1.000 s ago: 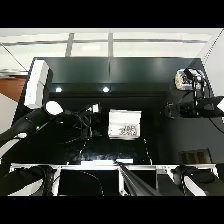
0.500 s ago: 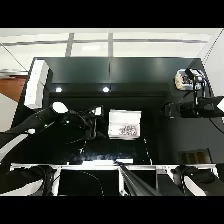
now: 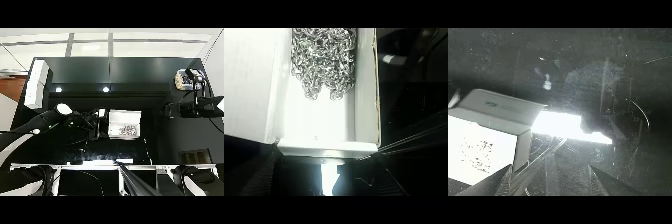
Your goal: Fold the box and place the chain.
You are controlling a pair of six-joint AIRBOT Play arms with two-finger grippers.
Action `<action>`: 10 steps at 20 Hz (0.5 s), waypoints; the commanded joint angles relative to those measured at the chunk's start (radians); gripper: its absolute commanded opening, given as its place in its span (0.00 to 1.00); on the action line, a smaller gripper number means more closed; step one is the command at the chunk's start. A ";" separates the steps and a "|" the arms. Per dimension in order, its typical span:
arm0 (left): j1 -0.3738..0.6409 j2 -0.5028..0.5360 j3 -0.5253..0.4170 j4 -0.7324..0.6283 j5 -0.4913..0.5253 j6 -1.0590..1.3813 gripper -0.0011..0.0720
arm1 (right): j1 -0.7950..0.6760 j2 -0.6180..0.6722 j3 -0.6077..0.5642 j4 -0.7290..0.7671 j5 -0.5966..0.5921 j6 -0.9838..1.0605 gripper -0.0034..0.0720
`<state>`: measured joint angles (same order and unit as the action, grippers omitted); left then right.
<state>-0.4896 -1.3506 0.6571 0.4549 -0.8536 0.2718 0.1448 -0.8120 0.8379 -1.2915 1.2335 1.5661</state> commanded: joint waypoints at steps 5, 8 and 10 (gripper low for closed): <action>-0.012 -0.001 0.002 -0.004 0.021 0.000 0.99 | 0.000 0.001 0.001 0.000 -0.008 0.000 0.80; -0.028 -0.001 0.002 -0.003 0.044 -0.002 0.99 | 0.000 0.001 0.001 0.000 -0.011 0.000 0.80; -0.037 -0.001 0.003 -0.002 0.064 -0.009 0.99 | 0.000 0.001 0.001 0.000 -0.012 0.000 0.80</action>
<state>-0.5148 -1.3514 0.6590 0.4515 -0.8181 0.2710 0.1448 -0.8120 0.8379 -1.2915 1.2236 1.5661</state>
